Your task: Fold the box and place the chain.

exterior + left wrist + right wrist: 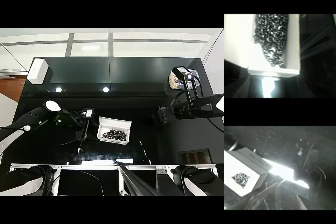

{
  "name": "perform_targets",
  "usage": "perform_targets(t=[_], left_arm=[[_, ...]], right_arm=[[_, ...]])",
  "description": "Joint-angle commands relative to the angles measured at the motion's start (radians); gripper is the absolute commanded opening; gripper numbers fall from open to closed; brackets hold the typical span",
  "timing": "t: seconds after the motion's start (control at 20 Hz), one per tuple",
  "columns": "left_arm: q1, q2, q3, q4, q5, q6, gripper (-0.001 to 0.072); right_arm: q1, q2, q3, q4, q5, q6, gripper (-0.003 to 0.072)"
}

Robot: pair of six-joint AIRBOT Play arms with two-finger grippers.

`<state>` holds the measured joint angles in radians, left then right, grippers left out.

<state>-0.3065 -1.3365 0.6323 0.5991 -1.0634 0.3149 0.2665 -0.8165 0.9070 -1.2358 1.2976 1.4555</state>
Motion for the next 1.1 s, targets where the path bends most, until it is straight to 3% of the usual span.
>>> perform_targets(t=[0.0,0.35,1.05], left_arm=[[-0.005,0.0,0.001,-0.004,0.015,0.0,0.071],[-0.079,0.0,0.001,0.025,0.036,0.0,0.071],[-0.087,0.021,0.001,0.019,0.061,-0.067,0.0716]], right_arm=[[0.0,0.001,0.0,0.0,-0.001,0.001,0.0626],[0.0,0.001,0.0,0.0,-0.009,0.001,0.0626],[0.0,0.001,0.0,0.0,-0.026,0.001,0.0626]])
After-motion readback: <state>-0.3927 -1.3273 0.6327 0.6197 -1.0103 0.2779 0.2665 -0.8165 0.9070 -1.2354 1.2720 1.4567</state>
